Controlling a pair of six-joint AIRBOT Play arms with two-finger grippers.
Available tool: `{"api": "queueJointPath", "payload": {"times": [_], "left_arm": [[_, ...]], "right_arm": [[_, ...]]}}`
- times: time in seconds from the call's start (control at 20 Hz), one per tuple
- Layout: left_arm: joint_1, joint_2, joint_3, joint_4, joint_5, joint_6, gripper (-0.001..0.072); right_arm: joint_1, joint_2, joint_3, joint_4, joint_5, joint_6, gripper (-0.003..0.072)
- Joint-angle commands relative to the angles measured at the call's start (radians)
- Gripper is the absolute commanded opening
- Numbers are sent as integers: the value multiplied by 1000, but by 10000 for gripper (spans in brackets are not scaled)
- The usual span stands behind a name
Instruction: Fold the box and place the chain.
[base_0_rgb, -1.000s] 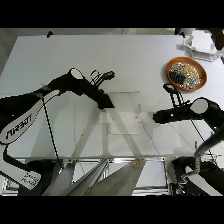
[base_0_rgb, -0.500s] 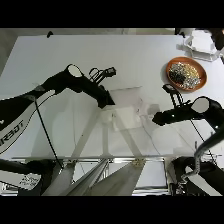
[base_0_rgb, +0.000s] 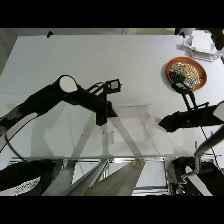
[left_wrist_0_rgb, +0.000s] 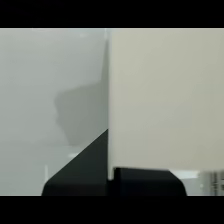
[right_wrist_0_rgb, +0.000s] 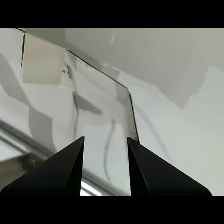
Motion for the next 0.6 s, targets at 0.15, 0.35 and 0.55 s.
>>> {"api": "queueJointPath", "payload": {"times": [0.15,0.35,0.55], "left_arm": [[-18,108,-140,54,99,114,1],[-18,53,-140,42,213,114,4],[-18,-19,-140,-62,257,339,4]], "right_arm": [[-2,345,3,-48,95,16,302],[-2,377,0,-49,90,17,302],[-2,377,-40,-49,31,14,302]]}}
